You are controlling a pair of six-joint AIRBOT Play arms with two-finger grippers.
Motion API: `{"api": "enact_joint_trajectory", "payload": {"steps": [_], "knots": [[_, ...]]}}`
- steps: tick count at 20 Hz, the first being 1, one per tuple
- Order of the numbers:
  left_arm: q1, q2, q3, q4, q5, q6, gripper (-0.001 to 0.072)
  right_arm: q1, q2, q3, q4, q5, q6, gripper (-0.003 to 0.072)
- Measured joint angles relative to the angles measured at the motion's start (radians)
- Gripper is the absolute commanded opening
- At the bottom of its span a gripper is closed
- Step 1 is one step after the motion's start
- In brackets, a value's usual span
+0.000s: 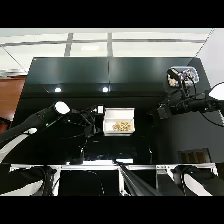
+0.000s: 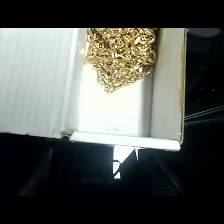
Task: Fold the box and place the chain.
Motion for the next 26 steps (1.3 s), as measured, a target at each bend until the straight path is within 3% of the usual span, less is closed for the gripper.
{"api": "enact_joint_trajectory", "payload": {"steps": [13, 24, 26], "knots": [[-0.003, -0.012, 0.002, -0.034, -0.042, -0.007, 0.0709, 0.0, 0.0, 0.0, 0.0, -0.004, 0.0, 0.0272], [-0.041, -0.027, 0.003, -0.067, 0.009, -0.003, 0.0707, 0.0, 0.0, 0.0, 0.0, -0.017, 0.0, 0.0272], [-0.056, -0.029, 0.003, -0.068, 0.022, 0.015, 0.0625, 0.0, 0.0, 0.0, 0.0, -0.021, 0.0, 0.0272]]}}
